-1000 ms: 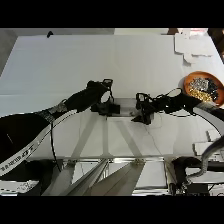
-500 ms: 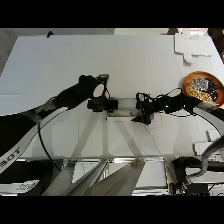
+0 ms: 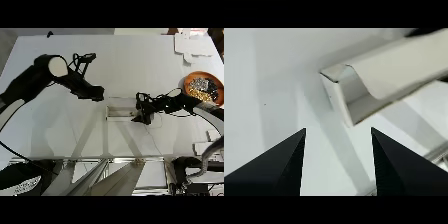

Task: Fold the box and place the chain.

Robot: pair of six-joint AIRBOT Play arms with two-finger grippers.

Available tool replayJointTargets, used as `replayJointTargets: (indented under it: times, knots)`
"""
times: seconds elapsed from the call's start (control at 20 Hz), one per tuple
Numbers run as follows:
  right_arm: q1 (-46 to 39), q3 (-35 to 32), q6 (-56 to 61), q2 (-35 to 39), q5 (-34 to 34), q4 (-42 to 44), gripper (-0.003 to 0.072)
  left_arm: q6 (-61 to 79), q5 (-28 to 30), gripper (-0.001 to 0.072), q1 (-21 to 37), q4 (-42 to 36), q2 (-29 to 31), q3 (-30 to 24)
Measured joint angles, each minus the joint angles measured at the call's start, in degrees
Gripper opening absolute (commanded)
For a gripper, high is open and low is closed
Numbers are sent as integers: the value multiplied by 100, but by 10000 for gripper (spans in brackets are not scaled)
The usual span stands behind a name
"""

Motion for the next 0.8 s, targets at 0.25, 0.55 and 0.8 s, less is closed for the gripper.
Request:
replayJointTargets:
  times: [0.25,0.55,0.8]
  knots:
    - [0,0,0,0,2,0,431,2983,181,456,317,-546,101,-535]
    - [0,0,0,0,2,0,431,6411,1071,700,525,-1257,-133,-1541]
    - [0,0,0,0,2,0,431,8988,1126,700,734,-2608,-824,-1746]
